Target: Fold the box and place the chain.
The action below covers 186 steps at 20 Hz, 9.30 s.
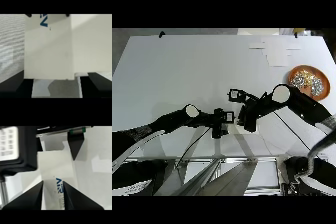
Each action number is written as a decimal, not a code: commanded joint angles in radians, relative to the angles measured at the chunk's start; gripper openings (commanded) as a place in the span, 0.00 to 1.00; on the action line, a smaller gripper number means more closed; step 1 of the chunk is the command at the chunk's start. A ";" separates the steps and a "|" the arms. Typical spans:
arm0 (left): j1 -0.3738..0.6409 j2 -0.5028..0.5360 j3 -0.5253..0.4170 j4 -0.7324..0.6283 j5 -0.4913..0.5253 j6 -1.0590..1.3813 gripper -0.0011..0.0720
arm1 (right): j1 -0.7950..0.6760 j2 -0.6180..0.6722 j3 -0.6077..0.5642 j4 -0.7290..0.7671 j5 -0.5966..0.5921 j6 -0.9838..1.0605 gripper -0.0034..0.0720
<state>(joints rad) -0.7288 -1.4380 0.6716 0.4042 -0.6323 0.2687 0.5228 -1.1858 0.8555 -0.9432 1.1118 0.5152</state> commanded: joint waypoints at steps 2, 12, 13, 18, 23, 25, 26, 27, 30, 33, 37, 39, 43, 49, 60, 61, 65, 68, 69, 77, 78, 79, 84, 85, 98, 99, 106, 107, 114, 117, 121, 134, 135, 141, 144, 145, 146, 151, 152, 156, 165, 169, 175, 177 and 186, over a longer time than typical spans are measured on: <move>-0.001 0.001 0.000 0.000 0.000 0.000 0.20 | 0.006 0.036 -0.002 -0.029 0.021 -0.001 0.47; -0.001 0.001 0.000 0.000 0.000 0.000 0.20 | 0.051 0.036 -0.023 -0.125 -0.013 -0.053 0.49; -0.001 0.001 0.000 0.000 0.000 0.000 0.20 | 0.051 0.036 -0.023 -0.138 -0.013 -0.052 0.46; -0.001 0.001 0.000 0.000 0.000 0.000 0.20 | 0.051 0.036 -0.023 -0.179 -0.014 -0.042 0.27; -0.001 0.001 0.000 0.000 0.000 0.000 0.20 | 0.051 0.036 -0.023 -0.178 -0.008 -0.041 0.20; -0.001 0.001 0.000 0.000 0.000 0.000 0.20 | 0.051 0.036 -0.023 -0.178 0.005 -0.041 0.20; -0.001 0.001 0.000 0.000 0.000 0.000 0.20 | 0.051 0.036 -0.024 -0.178 0.006 -0.041 0.20; -0.001 0.001 0.000 0.000 0.000 0.000 0.20 | 0.051 0.036 -0.024 -0.177 0.005 -0.041 0.20; -0.001 0.001 0.000 0.000 0.000 0.000 0.20 | 0.051 0.035 -0.038 -0.175 -0.008 -0.042 0.22; -0.001 0.001 0.000 0.000 0.000 0.000 0.20 | 0.051 0.035 -0.069 -0.174 -0.029 -0.042 0.32; -0.001 0.001 0.000 0.000 0.000 0.000 0.20 | 0.051 0.035 -0.076 -0.151 -0.026 -0.042 0.43; -0.001 0.001 0.000 0.000 0.000 0.000 0.20 | 0.051 0.035 -0.076 -0.129 -0.028 -0.042 0.48; -0.001 0.001 0.000 0.000 0.000 0.000 0.20 | 0.051 0.037 -0.076 -0.113 -0.028 -0.042 0.47; -0.001 0.001 0.000 0.000 0.000 0.000 0.20 | 0.051 0.093 -0.075 -0.114 -0.078 -0.042 0.33; -0.001 0.001 0.000 0.000 0.000 0.000 0.20 | 0.051 0.085 -0.113 -0.069 -0.077 -0.043 0.06; -0.001 0.001 0.000 0.000 0.000 0.000 0.20 | 0.051 0.085 -0.124 -0.069 -0.078 -0.046 0.06; -0.001 0.001 0.000 0.000 0.000 0.000 0.20 | 0.051 0.085 -0.132 -0.069 -0.079 -0.046 0.06; -0.001 0.001 0.000 0.000 0.000 0.000 0.20 | 0.051 0.085 -0.132 -0.069 -0.080 -0.046 0.06; -0.001 0.001 0.000 0.000 0.000 0.000 0.20 | 0.051 0.085 -0.132 -0.069 -0.080 -0.046 0.06; -0.001 0.001 0.000 0.000 0.000 0.000 0.20 | 0.051 0.085 -0.192 -0.069 -0.082 -0.046 0.06; -0.001 0.001 0.000 0.000 0.000 0.000 0.20 | 0.051 0.085 -0.200 -0.069 -0.085 -0.046 0.06; -0.001 0.001 0.000 0.000 0.000 0.000 0.20 | 0.051 0.085 -0.206 -0.069 -0.087 -0.046 0.06; -0.001 0.001 0.000 0.000 0.000 0.000 0.20 | 0.051 0.085 -0.208 -0.069 -0.109 -0.046 0.06; -0.001 0.001 0.000 0.000 0.000 0.000 0.20 | 0.051 0.085 -0.208 -0.069 -0.112 -0.046 0.06; -0.001 0.001 0.000 0.000 0.000 0.000 0.20 | -0.085 0.213 -0.208 -0.075 -0.026 -0.014 0.06; -0.001 0.001 0.000 0.000 0.000 0.000 0.20 | -0.089 0.210 -0.208 -0.075 -0.019 -0.014 0.06; -0.001 0.001 0.000 0.000 0.000 0.000 0.20 | -0.097 0.173 -0.239 -0.069 -0.012 -0.015 0.06; -0.001 0.001 0.000 0.000 0.000 0.000 0.20 | -0.097 0.173 -0.247 -0.069 -0.011 -0.015 0.06; -0.001 0.001 0.000 0.000 0.000 0.000 0.20 | -0.097 0.172 -0.272 -0.070 -0.024 -0.015 0.06; -0.001 0.001 0.000 0.000 0.000 0.000 0.20 | -0.097 0.172 -0.272 -0.071 -0.024 -0.015 0.06; -0.001 0.001 0.000 0.000 0.000 0.000 0.20 | -0.097 0.175 -0.270 -0.070 -0.023 -0.013 0.06; -0.001 0.001 0.000 0.000 0.000 0.000 0.20 | -0.215 0.381 -0.174 -0.649 0.214 0.839 0.06; -0.001 0.001 0.000 0.000 0.000 0.000 0.20 | -0.267 0.381 -0.175 -0.649 0.217 0.883 0.06; -0.001 0.001 0.000 0.000 0.000 0.000 0.20 | -0.548 0.378 -0.175 -0.648 0.260 1.008 0.06; -0.001 0.001 0.000 0.000 0.000 0.001 0.20 | -0.574 0.378 -0.175 -0.642 0.342 1.009 0.06; -0.001 0.001 0.000 -0.003 0.000 0.001 0.20 | -0.574 0.378 -0.175 -0.642 0.344 1.009 0.06; -0.001 0.001 0.000 -0.003 0.000 0.001 0.20 | -0.574 0.378 -0.175 -0.642 0.343 1.009 0.06; 0.002 0.017 0.000 -0.003 0.047 -0.034 0.19 | -0.574 0.378 -0.175 -0.642 0.343 1.009 0.06; 0.010 0.040 0.000 -0.003 0.053 -0.099 0.18 | -0.574 0.378 -0.175 -0.642 0.343 1.009 0.06; 0.104 0.222 0.000 0.104 0.053 -0.400 0.02 | -0.574 0.378 -0.175 -0.642 0.343 1.009 0.06; 0.629 0.621 0.000 0.819 -0.042 -1.167 0.03 | -0.574 0.378 -0.175 -0.642 0.343 1.009 0.06; 0.897 0.619 0.000 0.892 -0.101 -1.400 0.18 | -0.574 0.378 -0.175 -0.642 0.343 1.009 0.06; 1.093 0.478 0.000 0.895 -0.234 -1.398 0.22 | -0.574 0.378 -0.175 -0.642 0.343 1.009 0.06; 1.103 0.423 0.000 0.895 -0.257 -1.398 0.22 | -0.574 0.378 -0.175 -0.642 0.343 1.009 0.06; 1.102 0.329 0.000 0.895 -0.264 -1.395 0.23 | -0.574 0.378 -0.175 -0.642 0.343 1.009 0.06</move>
<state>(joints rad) 0.3706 -1.0935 0.6704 1.2976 -0.8890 -1.1255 -0.0502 -0.8082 0.6792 -1.5852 1.4544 1.5246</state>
